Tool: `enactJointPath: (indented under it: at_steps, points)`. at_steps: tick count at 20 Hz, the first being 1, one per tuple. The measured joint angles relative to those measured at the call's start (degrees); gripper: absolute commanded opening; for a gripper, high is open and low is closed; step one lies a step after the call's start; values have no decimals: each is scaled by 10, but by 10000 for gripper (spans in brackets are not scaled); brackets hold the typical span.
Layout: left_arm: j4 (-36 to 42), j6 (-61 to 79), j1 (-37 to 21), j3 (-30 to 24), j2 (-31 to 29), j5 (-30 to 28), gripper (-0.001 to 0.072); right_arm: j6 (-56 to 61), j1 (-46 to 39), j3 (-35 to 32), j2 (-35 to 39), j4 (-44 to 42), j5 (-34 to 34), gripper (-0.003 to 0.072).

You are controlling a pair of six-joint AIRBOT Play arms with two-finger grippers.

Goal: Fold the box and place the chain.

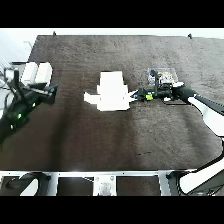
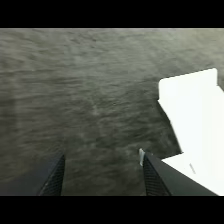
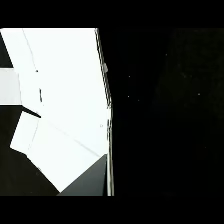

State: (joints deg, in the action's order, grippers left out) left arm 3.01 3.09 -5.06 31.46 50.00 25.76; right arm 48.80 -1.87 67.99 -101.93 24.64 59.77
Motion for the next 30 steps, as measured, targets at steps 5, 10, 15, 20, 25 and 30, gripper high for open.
enactJointPath:
  at_steps: [5,10,15,20,25,30]
  points:
    - [-140,-191,0,209,231,146,524,2,0,0,0,0,0,10]
    - [-249,-321,5,346,354,305,523,2,0,0,0,0,0,11]
    - [-377,-441,64,471,419,343,524,2,0,0,0,0,-1,11]
    - [-497,-570,112,682,552,399,525,1,0,0,0,-1,-3,11]
    - [-520,-626,122,829,669,468,524,1,0,0,0,-1,-5,11]
    - [-491,-636,125,863,720,470,525,1,0,0,0,-1,-10,11]
